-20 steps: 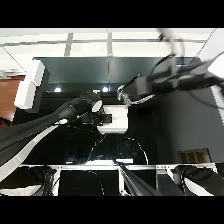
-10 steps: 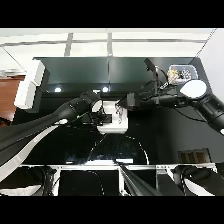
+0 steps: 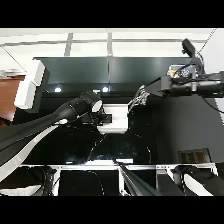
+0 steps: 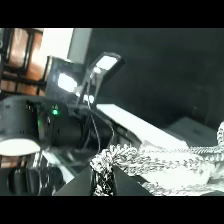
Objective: Fold the box and place the chain.
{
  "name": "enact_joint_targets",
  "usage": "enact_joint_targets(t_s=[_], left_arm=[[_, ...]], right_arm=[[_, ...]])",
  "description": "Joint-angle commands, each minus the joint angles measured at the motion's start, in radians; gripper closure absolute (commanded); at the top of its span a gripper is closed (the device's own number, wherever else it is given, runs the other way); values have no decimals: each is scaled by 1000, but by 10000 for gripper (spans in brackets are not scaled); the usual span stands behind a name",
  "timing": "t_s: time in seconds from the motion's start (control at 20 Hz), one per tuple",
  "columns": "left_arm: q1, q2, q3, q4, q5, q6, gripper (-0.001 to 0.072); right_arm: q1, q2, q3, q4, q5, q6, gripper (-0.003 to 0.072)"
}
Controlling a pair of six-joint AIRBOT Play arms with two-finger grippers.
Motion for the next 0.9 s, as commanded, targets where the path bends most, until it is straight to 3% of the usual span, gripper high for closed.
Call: enact_joint_targets(t_s=[0.0,0.15,0.55,0.85], left_arm=[[1,0,0,1,-1,0,682],[1,0,0,1,-1,0,682],[0,0,0,0,-1,0,682],[1,0,0,0,-1,0,682]], right_arm=[[-57,12,11,2,167,-29,665],[13,11,9,8,155,-32,665],[327,-41,-37,51,-182,-31,665],[381,-143,-140,-5,-320,-4,664]])
